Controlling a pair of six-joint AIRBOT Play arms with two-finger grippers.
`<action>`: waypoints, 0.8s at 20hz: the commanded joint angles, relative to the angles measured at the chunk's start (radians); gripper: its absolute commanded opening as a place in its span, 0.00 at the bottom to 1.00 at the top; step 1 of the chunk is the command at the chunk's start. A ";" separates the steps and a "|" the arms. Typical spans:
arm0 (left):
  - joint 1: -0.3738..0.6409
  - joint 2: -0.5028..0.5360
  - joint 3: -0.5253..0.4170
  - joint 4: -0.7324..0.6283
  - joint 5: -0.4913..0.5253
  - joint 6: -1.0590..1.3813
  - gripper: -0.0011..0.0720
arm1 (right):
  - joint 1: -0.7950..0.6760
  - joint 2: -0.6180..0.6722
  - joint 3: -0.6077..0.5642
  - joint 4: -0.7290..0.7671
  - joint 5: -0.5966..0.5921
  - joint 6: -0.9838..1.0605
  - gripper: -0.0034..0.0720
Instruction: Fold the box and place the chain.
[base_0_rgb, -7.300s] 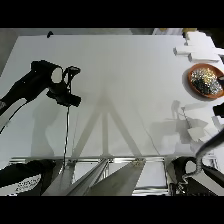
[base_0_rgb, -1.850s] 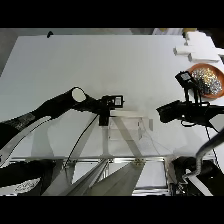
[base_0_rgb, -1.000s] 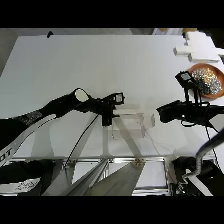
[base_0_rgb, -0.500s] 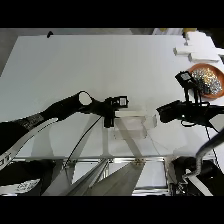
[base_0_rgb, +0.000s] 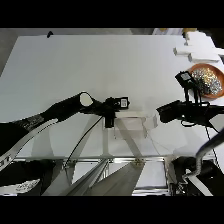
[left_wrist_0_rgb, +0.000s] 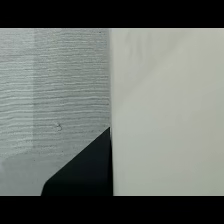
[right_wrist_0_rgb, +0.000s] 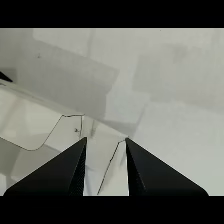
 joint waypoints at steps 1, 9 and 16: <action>-0.001 0.001 0.000 -0.001 0.000 0.000 0.04 | 0.001 0.000 0.000 0.001 0.008 -0.056 0.41; -0.002 0.001 0.000 -0.005 -0.002 0.000 0.04 | 0.011 -0.003 -0.115 0.202 0.151 -0.578 0.06; -0.002 0.001 0.000 -0.004 -0.002 0.000 0.04 | 0.294 -0.055 -0.188 0.087 0.090 -0.901 0.24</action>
